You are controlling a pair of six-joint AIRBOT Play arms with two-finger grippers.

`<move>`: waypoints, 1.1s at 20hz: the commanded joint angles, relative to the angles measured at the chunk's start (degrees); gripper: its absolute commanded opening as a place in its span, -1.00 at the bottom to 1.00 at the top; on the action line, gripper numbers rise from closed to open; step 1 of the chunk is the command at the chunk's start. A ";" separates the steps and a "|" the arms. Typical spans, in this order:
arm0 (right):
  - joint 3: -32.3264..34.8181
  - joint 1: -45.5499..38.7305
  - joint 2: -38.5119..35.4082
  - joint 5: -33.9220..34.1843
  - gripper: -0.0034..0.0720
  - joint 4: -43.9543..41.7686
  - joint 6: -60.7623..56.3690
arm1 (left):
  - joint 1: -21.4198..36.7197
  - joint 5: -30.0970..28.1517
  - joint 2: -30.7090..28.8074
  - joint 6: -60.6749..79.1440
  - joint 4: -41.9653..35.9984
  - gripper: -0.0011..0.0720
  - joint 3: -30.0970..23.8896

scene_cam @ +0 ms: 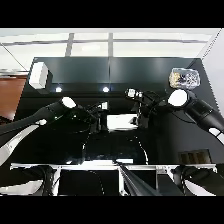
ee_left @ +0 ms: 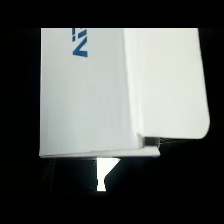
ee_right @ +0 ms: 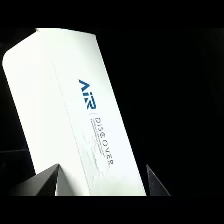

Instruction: Fold the box and place the chain.

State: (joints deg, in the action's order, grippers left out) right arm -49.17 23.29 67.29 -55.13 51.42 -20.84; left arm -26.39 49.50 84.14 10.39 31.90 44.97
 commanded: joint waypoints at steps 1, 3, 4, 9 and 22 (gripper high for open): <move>0.00 0.07 1.16 0.39 0.71 0.96 1.92 | -0.02 -0.02 0.00 0.02 0.02 -0.04 0.04; -0.72 0.04 1.05 1.16 0.29 1.16 1.88 | -0.02 0.00 0.00 0.02 0.02 -0.04 0.04; -1.20 0.07 1.05 1.05 0.21 1.01 1.79 | -0.02 0.00 0.00 0.02 0.02 -0.04 0.04; -1.75 0.07 1.05 -1.84 -0.12 0.94 1.03 | -0.02 0.00 0.00 0.02 0.02 -0.04 0.04; -1.40 0.87 1.73 -0.35 -0.12 1.27 0.52 | -0.02 0.00 0.00 0.02 0.02 -0.03 0.04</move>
State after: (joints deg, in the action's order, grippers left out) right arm -50.59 24.10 68.69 -55.37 52.71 -20.36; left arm -26.39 49.56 84.14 10.41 31.94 44.97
